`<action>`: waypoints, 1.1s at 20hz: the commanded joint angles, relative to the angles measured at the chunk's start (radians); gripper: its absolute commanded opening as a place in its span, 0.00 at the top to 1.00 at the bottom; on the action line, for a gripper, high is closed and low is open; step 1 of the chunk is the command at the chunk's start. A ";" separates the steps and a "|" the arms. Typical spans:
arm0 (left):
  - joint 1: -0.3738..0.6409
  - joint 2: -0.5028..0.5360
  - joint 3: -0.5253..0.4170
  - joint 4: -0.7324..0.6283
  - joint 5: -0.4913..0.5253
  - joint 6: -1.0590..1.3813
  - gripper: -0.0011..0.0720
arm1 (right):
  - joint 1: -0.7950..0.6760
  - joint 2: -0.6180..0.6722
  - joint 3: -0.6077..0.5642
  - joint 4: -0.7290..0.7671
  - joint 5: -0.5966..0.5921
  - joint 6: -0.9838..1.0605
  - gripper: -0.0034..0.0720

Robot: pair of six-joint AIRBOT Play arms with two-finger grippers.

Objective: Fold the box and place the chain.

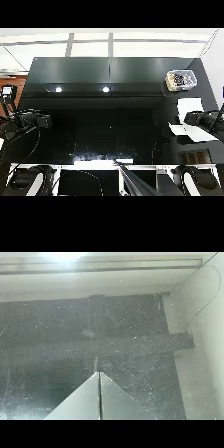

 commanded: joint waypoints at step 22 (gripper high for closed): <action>-0.001 -0.001 0.000 -0.115 0.384 -0.001 0.94 | 0.000 0.000 0.000 0.127 -0.234 -0.118 0.93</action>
